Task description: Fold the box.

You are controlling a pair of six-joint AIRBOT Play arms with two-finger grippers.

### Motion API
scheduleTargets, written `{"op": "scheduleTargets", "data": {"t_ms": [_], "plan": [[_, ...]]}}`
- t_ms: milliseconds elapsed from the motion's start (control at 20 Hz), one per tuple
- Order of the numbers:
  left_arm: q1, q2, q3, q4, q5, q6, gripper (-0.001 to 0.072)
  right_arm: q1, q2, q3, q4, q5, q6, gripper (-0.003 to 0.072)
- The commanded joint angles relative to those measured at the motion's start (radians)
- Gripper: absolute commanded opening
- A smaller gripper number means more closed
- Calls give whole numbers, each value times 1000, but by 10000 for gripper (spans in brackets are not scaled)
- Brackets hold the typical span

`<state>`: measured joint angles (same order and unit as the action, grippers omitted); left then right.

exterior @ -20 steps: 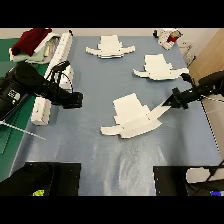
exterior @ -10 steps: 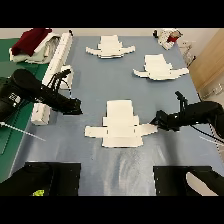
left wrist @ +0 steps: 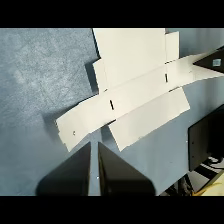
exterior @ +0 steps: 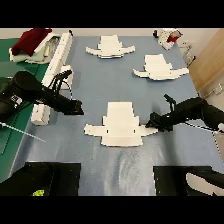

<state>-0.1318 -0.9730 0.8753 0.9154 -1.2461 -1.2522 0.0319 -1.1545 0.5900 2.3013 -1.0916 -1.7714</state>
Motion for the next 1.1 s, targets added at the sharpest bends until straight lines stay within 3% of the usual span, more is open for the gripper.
{"op": "scheduleTargets", "data": {"t_ms": [0,50,100,300,550,850,1050], "plan": [[0,1,-1,-4,11,6,526,33,-53,18,35,-16,-63,182],[0,1,-1,-5,15,6,428,44,-53,18,37,-16,-78,69],[0,1,-1,-10,21,7,404,59,-53,17,44,-15,-98,4],[13,-5,-1,-14,71,32,404,203,-14,9,56,-8,-182,3],[122,-84,-27,-44,-13,69,402,344,199,-110,51,174,-134,3],[133,-223,-189,-266,28,239,402,365,287,-190,50,228,-96,3],[103,-357,-201,-353,76,327,403,367,287,-190,49,228,-96,3]]}}
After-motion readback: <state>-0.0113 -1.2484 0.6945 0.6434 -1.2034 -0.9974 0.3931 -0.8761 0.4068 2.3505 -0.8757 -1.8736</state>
